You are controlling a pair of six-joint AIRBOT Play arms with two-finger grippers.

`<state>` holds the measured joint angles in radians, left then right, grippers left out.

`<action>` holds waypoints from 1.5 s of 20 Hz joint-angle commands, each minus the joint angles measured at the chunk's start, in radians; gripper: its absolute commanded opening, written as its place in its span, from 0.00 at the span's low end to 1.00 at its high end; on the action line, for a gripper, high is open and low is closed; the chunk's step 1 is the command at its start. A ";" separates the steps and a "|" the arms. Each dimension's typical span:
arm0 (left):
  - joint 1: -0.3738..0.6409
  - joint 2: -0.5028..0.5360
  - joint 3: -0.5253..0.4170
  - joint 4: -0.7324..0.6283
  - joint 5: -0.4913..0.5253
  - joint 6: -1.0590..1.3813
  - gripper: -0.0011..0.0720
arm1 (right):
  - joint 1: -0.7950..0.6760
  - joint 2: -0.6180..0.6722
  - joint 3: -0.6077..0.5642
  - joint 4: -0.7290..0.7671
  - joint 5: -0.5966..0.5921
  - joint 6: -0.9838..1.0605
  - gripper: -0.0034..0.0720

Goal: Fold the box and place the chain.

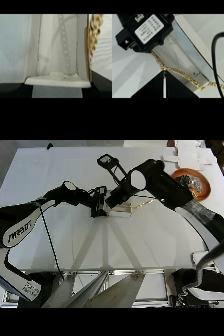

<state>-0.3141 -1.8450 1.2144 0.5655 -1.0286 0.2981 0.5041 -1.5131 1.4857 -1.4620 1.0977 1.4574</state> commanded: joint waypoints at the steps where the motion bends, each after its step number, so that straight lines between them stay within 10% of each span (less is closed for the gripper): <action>1: 0.001 0.000 0.000 0.000 0.000 0.000 0.39 | 0.006 -0.061 0.001 -0.006 -0.039 0.000 0.06; 14: 0.001 0.000 0.000 0.000 0.000 0.000 0.39 | 0.005 -0.136 0.001 -0.234 0.022 0.124 0.07; 17: 0.001 0.000 0.000 0.000 0.000 0.000 0.39 | 0.005 -0.137 0.001 -0.233 0.056 0.124 0.52; 30: 0.001 0.000 0.000 0.000 0.000 0.000 0.39 | -0.350 0.072 0.001 -0.191 0.107 0.025 0.51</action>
<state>-0.3141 -1.8450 1.2144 0.5655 -1.0290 0.2977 0.2710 -1.4807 1.4857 -1.6466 1.2018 1.5208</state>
